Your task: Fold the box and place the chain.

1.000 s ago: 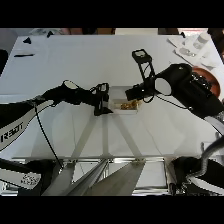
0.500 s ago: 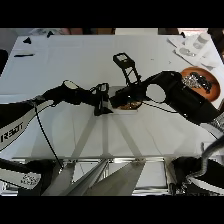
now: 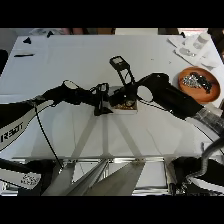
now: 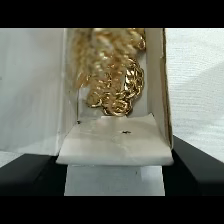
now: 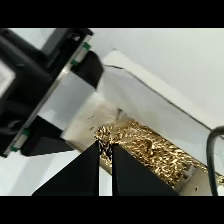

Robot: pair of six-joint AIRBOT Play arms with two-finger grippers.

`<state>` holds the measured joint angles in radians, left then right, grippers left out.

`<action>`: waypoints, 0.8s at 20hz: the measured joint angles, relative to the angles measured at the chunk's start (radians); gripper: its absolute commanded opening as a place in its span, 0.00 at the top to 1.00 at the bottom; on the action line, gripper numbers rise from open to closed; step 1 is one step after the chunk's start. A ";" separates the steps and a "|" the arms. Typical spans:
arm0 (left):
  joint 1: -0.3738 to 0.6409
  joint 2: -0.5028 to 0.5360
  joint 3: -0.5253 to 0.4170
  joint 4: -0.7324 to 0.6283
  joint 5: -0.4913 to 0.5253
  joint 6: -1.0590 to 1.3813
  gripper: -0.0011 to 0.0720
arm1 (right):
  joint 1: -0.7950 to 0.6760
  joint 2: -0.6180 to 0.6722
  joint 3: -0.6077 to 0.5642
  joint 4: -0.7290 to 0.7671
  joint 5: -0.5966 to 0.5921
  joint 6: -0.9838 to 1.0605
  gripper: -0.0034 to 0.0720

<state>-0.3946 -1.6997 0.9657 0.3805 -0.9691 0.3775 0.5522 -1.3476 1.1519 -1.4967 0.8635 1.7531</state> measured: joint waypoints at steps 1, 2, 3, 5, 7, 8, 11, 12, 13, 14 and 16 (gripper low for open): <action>0.000 0.000 0.000 0.000 0.000 0.000 0.55 | 0.000 -0.012 0.000 -0.011 0.002 0.005 0.93; 0.000 0.000 0.000 0.000 0.000 0.000 0.55 | 0.000 -0.024 0.000 -0.019 0.008 0.012 0.93; 0.000 0.000 0.000 0.000 0.000 0.000 0.55 | 0.000 -0.035 0.000 -0.027 0.014 0.017 0.93; 0.000 0.000 0.000 0.000 0.000 0.000 0.55 | 0.000 -0.051 0.000 -0.037 0.030 0.024 0.79; 0.000 0.000 0.000 0.000 0.000 0.000 0.55 | 0.000 -0.057 0.000 -0.043 0.045 0.023 0.69; 0.000 0.000 0.000 0.000 0.000 0.000 0.55 | -0.002 -0.056 0.000 -0.045 0.050 0.016 0.69; 0.000 0.000 0.000 0.000 0.000 0.000 0.55 | -0.024 -0.029 0.000 -0.035 0.072 -0.032 0.69; 0.000 0.000 0.000 0.000 0.000 0.000 0.55 | -0.037 -0.013 0.000 -0.030 0.085 -0.056 0.69; 0.000 0.000 0.000 0.000 0.000 0.000 0.55 | -0.055 0.005 0.000 -0.023 0.100 -0.085 0.69; 0.000 0.000 0.000 0.000 0.000 0.000 0.55 | -0.081 0.026 0.000 -0.021 0.119 -0.123 0.69; 0.000 0.000 0.000 0.000 0.000 0.000 0.55 | -0.153 0.069 0.000 -0.002 0.156 -0.223 0.69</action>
<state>-0.3946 -1.6997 0.9657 0.3805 -0.9688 0.3775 0.3988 -1.2789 1.1522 -1.4990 1.0191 1.5299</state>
